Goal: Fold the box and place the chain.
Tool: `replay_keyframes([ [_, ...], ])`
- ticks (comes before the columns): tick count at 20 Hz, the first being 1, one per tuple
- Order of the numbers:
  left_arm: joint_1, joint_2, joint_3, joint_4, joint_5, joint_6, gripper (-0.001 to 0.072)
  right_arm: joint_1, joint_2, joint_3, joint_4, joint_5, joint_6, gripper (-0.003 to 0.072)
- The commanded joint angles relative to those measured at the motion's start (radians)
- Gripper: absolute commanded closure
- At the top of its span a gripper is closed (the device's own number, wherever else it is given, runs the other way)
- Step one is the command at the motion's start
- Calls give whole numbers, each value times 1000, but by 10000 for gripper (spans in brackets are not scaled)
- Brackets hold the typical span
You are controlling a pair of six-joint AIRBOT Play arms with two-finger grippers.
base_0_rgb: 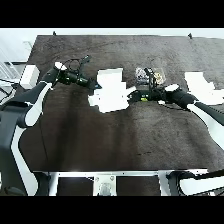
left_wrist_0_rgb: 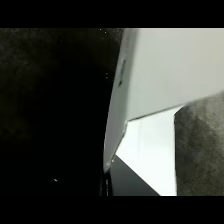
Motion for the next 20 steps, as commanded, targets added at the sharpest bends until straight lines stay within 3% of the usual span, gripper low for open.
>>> replay_keyframes([
  [1, 0, 0, 1, -56, -16, 128, 689, -5, 2, 0, 6, -1, 1, 339],
  [3, 0, 0, 0, -61, -41, 230, 690, -26, 17, 0, 15, -1, 1, 272],
  [12, -3, 38, -5, -116, -40, 655, 694, -290, 198, 0, 15, 22, 17, 273],
  [15, -37, 37, -39, -112, 39, 749, 695, -307, 199, -9, 15, 86, 24, 273],
  [20, -68, 37, -46, -104, 27, 780, 695, -304, 199, -64, 32, 85, 23, 273],
])
